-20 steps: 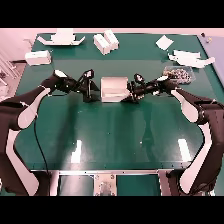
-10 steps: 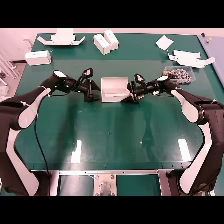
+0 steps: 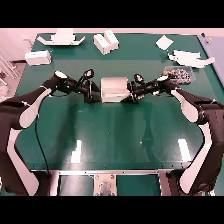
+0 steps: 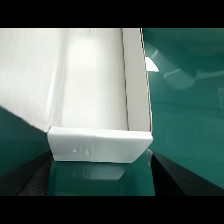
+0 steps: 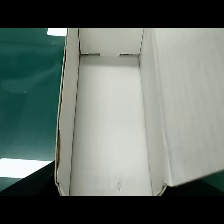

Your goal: Fold the box and place the chain.

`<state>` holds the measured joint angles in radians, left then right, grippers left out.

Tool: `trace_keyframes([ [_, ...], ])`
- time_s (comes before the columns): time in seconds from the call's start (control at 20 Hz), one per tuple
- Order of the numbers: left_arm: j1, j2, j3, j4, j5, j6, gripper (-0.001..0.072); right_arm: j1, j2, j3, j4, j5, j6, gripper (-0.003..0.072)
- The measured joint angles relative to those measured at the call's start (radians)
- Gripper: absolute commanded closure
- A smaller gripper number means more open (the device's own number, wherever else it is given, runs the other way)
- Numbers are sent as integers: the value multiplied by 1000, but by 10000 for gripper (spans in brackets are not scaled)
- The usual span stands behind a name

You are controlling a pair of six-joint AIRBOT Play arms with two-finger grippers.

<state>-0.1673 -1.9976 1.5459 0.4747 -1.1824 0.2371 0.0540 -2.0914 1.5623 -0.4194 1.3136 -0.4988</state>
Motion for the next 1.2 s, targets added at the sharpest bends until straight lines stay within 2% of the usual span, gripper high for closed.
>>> trace_keyframes([
  [1.2,-41,-65,0,-130,85,80,-11,0,0,0,1,-3,2,159],
])
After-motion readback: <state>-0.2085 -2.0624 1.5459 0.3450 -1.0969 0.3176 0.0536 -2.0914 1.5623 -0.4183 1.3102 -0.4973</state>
